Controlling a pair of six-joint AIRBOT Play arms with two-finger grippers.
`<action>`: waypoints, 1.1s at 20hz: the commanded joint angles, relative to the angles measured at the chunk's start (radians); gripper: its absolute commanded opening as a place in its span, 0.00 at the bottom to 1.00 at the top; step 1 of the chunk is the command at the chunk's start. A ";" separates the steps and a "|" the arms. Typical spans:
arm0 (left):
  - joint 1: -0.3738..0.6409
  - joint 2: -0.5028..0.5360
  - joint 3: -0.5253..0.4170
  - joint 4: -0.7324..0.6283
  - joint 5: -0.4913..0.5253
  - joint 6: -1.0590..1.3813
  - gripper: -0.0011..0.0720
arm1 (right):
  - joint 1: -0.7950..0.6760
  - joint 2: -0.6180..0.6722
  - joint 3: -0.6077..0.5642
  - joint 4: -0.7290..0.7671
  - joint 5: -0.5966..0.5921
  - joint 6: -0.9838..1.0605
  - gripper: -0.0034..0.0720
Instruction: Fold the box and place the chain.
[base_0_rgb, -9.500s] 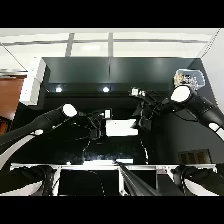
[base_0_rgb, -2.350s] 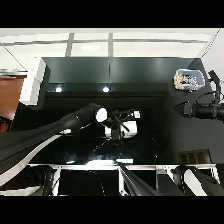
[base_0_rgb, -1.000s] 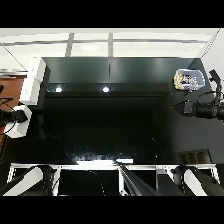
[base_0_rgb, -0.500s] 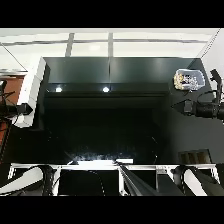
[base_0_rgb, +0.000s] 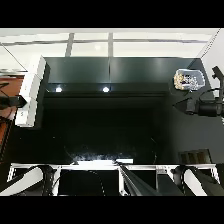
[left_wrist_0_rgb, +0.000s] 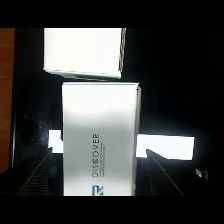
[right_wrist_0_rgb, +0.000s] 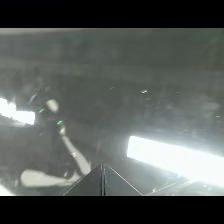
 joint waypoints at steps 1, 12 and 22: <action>-0.007 0.064 0.116 -0.004 -0.172 -0.131 0.80 | -0.001 0.006 0.098 -0.006 0.161 0.000 0.07; -0.415 0.559 -0.373 -0.284 0.241 -0.081 0.05 | 0.098 0.319 -0.306 -0.069 -0.709 -0.210 0.07; -0.472 0.632 -0.522 -0.284 0.320 -0.079 0.05 | 0.095 0.317 -0.361 -0.119 -0.783 -0.210 0.07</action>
